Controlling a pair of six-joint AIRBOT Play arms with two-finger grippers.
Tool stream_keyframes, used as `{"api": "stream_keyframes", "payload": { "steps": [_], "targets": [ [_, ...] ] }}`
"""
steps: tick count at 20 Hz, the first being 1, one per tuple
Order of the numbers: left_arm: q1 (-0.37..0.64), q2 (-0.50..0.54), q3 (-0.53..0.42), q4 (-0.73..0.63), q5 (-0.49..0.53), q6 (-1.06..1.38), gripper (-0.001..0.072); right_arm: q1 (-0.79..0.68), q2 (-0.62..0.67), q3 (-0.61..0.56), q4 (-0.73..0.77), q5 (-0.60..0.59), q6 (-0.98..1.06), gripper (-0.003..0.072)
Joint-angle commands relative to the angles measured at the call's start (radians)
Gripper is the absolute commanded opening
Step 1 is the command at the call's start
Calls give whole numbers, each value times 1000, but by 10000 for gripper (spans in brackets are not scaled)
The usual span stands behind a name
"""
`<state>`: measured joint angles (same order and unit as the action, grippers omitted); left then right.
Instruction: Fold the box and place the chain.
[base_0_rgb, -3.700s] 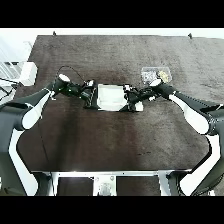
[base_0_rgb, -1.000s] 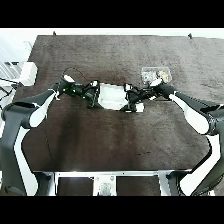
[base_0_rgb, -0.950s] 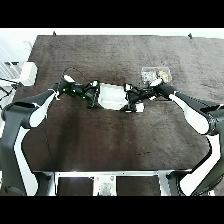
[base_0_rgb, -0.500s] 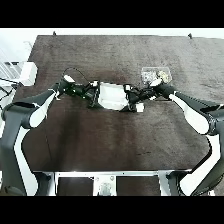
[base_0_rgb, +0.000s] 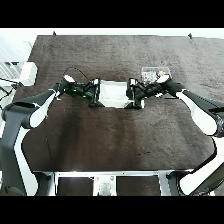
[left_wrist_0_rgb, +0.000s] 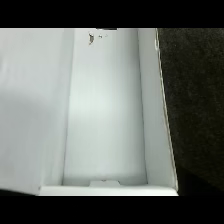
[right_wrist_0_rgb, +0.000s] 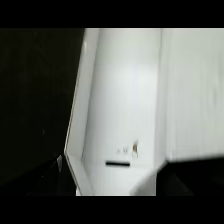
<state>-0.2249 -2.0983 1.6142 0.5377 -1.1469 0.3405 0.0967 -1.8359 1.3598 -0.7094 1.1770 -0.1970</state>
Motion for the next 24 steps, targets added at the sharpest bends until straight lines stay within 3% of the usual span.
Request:
{"api": "stream_keyframes", "payload": {
  "steps": [1,5,6,7,8,13,19,24],
  "targets": [
    [0,-1,-1,39,-13,-4,231,-55,27,1,-16,34,60,720],
    [0,-1,-1,39,-15,-4,232,-106,89,1,11,98,87,720],
    [0,-1,-1,39,-16,-4,232,-109,100,1,46,126,113,641],
    [0,-1,-1,39,-16,-4,232,-109,105,1,76,172,115,366],
    [0,-1,-1,39,-16,-3,232,-108,106,1,105,232,117,-1],
    [0,-1,-1,37,-15,-3,232,-64,102,-33,273,254,164,7],
    [0,-1,-1,30,-15,-3,232,-24,95,-57,420,-8,256,7],
    [0,-1,-1,30,-15,-3,232,9,92,-57,418,-211,334,6]
  ]
}}
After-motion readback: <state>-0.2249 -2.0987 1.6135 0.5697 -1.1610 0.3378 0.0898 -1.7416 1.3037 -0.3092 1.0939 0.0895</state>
